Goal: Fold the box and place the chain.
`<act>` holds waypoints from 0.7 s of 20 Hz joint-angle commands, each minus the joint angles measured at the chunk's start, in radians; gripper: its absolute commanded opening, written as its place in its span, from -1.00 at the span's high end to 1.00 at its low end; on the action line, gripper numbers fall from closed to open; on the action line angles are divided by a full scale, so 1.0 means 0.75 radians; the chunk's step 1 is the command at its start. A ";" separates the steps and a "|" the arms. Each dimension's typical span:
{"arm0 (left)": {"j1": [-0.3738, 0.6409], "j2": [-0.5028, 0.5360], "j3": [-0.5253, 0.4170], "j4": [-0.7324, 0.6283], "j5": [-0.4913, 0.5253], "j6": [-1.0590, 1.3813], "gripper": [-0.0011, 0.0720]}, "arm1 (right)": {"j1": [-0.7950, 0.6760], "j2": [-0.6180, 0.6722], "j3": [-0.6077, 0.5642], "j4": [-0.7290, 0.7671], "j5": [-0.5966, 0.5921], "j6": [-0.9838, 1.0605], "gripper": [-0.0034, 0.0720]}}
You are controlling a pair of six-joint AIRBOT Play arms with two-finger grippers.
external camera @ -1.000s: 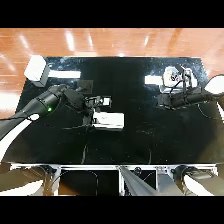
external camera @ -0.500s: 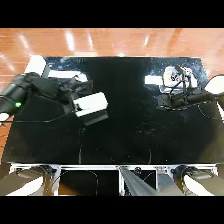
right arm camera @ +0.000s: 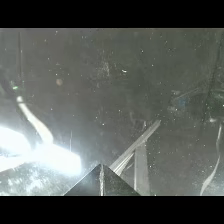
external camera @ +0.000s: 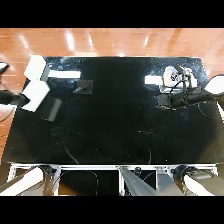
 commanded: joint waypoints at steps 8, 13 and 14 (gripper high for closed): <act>0.092 -0.373 0.158 -0.017 -0.315 -0.019 0.91 | 0.001 -0.001 0.001 0.003 -0.015 0.025 0.84; 0.048 -0.463 0.264 -0.023 -0.343 -0.070 0.91 | 0.004 -0.001 0.001 0.002 -0.015 0.025 0.83; 0.042 -0.463 0.271 -0.023 -0.329 -0.071 0.91 | 0.003 -0.001 0.001 0.002 -0.015 0.025 0.83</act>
